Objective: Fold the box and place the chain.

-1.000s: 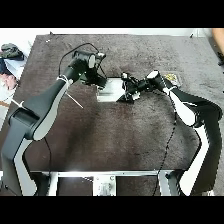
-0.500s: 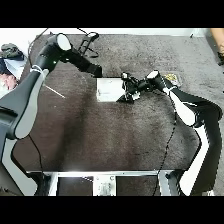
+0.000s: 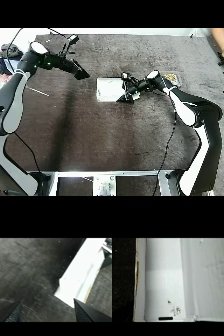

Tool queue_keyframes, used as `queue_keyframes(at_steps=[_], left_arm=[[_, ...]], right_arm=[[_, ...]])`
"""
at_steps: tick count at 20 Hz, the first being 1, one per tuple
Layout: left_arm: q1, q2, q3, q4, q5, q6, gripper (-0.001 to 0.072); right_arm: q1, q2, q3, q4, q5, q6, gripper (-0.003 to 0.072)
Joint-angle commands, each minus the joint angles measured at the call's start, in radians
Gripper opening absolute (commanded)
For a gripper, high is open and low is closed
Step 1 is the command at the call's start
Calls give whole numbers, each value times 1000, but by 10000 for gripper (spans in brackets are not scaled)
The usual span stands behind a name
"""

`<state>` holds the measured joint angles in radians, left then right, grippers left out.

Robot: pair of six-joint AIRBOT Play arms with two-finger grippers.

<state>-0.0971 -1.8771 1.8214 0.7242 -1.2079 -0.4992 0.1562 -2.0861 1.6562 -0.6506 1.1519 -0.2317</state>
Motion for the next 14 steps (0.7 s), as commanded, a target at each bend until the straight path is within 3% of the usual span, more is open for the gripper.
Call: queue_keyframes(at_steps=[1,5,8,14], left_arm=[[25,0,-19,-123,23,92,717],[25,-25,-70,-151,-75,215,717],[26,-76,-129,-232,-48,446,718],[26,-190,-142,-264,-130,751,720]], right_arm=[[0,0,0,0,0,0,453],[0,0,0,0,0,0,453],[0,0,0,0,0,0,454],[0,0,0,0,0,0,453]])
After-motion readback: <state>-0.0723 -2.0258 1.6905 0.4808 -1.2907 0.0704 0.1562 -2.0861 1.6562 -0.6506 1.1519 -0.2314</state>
